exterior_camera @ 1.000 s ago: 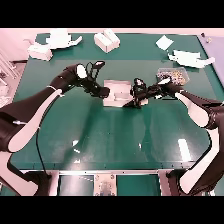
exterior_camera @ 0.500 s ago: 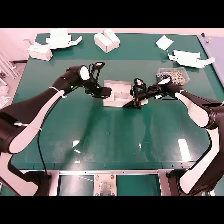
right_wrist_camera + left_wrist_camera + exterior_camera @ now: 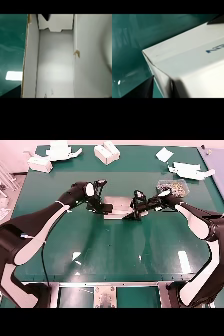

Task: Fold the box and place the chain.

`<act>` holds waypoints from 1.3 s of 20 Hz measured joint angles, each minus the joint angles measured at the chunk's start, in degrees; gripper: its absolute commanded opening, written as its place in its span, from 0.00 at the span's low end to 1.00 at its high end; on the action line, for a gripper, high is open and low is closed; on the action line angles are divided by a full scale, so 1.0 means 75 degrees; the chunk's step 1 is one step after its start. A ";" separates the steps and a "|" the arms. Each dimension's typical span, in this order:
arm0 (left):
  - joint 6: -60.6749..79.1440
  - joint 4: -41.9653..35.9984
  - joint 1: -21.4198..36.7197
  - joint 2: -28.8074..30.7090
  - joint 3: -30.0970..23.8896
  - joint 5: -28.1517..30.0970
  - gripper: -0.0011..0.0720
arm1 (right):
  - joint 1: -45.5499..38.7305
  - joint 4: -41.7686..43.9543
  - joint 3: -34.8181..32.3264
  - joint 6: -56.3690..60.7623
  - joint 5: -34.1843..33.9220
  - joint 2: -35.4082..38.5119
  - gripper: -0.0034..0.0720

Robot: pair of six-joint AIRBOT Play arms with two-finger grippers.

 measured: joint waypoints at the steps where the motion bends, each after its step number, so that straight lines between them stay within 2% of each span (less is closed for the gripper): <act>1: -0.0087 0.0020 -0.0023 -0.0023 -0.0009 -0.0032 0.38 | 0.0003 -0.0006 -0.0003 -0.0003 0.0000 -0.0003 0.79; 16: -0.1358 0.0463 -0.0210 -0.0085 0.0017 0.0493 0.38 | 0.0000 0.0009 0.0000 0.0017 -0.0020 -0.0003 0.79; 26: -0.1492 0.0466 -0.0210 -0.0085 0.0017 0.0504 0.38 | 0.0000 0.0000 0.0000 0.0015 -0.0006 -0.0003 0.79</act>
